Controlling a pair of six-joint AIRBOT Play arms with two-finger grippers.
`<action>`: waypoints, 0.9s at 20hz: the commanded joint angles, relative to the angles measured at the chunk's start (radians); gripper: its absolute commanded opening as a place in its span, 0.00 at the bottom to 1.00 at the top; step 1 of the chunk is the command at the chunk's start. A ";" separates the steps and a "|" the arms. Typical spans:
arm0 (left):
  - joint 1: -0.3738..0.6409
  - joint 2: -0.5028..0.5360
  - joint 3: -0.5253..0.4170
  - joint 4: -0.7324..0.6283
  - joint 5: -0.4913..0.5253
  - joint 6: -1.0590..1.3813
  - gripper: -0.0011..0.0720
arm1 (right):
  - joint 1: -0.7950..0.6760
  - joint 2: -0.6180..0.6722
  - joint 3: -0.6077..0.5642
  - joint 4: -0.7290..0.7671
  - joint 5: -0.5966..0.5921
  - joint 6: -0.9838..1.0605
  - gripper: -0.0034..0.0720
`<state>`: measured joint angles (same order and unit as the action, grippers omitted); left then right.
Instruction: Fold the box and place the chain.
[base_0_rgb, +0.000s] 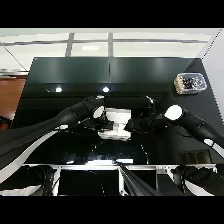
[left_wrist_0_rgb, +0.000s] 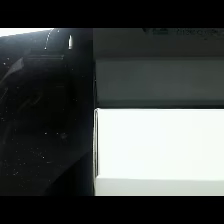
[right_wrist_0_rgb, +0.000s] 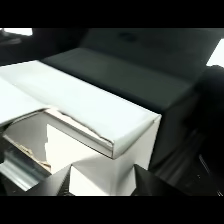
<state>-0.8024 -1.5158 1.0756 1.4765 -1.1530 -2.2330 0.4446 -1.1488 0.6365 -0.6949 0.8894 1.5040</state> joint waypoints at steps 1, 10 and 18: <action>0.000 0.001 0.001 0.000 -0.001 0.000 0.05 | 0.055 -0.002 0.025 -0.135 -0.037 0.134 0.61; 0.000 0.001 0.001 0.000 -0.003 0.000 0.05 | 0.190 -0.127 0.218 -0.449 0.058 0.433 0.60; 0.000 0.001 0.001 0.000 -0.004 0.000 0.05 | 0.290 -0.198 0.286 -0.642 0.138 0.624 0.45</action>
<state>-0.8024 -1.5158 1.0756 1.4761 -1.1553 -2.2330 0.7101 -1.3334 0.9077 -1.2655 1.0115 2.0426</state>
